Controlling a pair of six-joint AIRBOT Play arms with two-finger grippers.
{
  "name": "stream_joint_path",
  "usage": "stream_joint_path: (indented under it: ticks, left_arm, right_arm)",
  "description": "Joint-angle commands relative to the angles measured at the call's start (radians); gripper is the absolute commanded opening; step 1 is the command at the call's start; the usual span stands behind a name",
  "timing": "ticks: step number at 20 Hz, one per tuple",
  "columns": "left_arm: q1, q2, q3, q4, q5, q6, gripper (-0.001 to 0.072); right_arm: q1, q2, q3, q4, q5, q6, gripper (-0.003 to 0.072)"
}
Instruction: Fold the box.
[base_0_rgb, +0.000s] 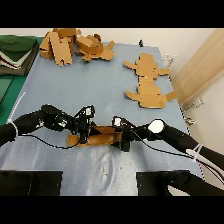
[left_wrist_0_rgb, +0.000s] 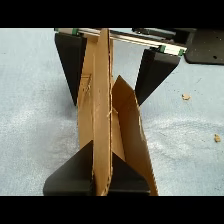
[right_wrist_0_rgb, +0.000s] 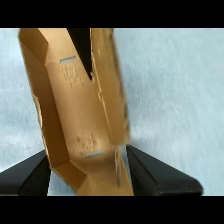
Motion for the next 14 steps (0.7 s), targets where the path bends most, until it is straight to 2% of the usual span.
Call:
stream_joint_path:
  ticks: [1, 6, 8, 14]
  left_arm:
    - [0.000, 0.000, 0.001, 0.000, 0.000, 0.000, 0.0015]
    - [0.000, 0.000, 0.001, 0.000, 0.000, 0.000, 0.0015]
    - [0.000, 0.000, 0.001, 0.000, 0.000, 0.000, 0.0015]
    - [0.000, 0.000, 0.001, 0.000, 0.000, -0.020, 0.0015]
  right_arm:
    - [-0.014, -0.083, 0.072, 0.037, 0.111, -0.063, 0.0716]
    - [-0.014, -0.131, 0.104, -0.040, 0.246, -0.079, 0.0717]
    - [-0.014, -0.132, 0.104, -0.078, 0.239, -0.079, 0.0716]
    - [-0.014, -0.132, 0.104, -0.068, 0.179, -0.041, 0.0717]
